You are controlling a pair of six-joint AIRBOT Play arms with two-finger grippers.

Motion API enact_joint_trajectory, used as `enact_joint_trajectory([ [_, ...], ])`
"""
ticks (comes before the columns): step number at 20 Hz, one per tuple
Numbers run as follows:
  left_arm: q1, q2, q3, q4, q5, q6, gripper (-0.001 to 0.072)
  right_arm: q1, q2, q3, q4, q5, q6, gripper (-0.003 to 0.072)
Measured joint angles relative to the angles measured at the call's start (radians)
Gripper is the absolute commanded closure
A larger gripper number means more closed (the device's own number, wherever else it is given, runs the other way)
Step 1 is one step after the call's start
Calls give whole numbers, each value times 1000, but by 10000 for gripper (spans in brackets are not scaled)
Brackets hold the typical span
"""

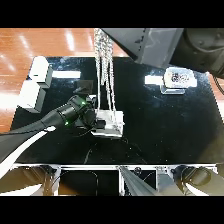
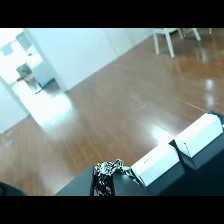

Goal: Fold the box and place the chain.

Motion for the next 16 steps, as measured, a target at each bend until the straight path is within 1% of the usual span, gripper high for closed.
enact_joint_trajectory([
  [3, 0, 0, 0, 0, -2, 0, 686, 3, -16, 12, -5, 9, -3, 644],
  [5, 0, 0, 0, -2, -4, 0, 687, 4, -22, 16, -60, 52, 13, 644],
  [8, 0, 0, 0, -3, -5, 0, 687, 5, -30, 8, -210, 180, 124, 644],
  [10, 0, 0, 0, -3, -4, 0, 687, 9, -32, -18, -263, 267, 172, 644],
  [12, 0, 0, 0, -3, -4, 0, 686, 16, -33, -46, -295, 323, 199, 644],
  [16, 0, 0, 0, -3, -3, 0, 686, 22, -16, -64, -339, 346, 217, 644],
])
